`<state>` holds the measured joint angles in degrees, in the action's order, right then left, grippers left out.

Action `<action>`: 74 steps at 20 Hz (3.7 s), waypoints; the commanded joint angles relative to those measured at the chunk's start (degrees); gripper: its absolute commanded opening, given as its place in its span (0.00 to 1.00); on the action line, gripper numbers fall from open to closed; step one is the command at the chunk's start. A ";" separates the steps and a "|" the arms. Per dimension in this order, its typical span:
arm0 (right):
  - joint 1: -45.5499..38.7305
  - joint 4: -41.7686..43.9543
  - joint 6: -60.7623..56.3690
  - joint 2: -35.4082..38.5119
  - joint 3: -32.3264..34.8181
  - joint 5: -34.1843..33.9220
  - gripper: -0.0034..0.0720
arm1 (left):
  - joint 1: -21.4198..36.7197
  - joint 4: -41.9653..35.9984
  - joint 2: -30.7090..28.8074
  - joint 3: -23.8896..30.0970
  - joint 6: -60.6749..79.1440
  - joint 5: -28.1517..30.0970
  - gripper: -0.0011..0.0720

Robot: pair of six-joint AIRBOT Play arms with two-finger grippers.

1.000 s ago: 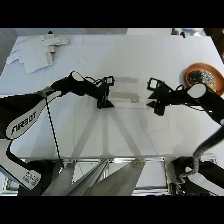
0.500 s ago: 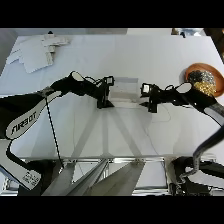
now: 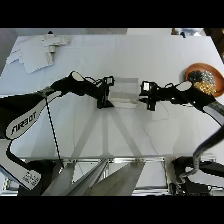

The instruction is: Fold the box and place the chain.

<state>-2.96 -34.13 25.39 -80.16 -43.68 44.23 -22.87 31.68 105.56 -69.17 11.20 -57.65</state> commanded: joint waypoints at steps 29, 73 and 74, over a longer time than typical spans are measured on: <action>-0.74 1.53 5.68 7.61 -0.04 4.15 0.06 | -0.02 -0.11 0.02 -0.02 -0.04 0.00 0.39; -12.00 8.85 -64.30 -2.91 3.08 12.63 0.06 | -0.02 -0.09 0.02 -0.02 -0.04 0.00 0.39; -13.73 7.19 -64.32 -1.25 3.08 12.94 0.06 | -0.02 -0.11 0.02 0.00 -0.04 0.00 0.39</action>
<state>-14.44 -25.06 -40.07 -83.79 -40.58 56.38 -22.87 31.57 105.56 -69.17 11.16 -57.65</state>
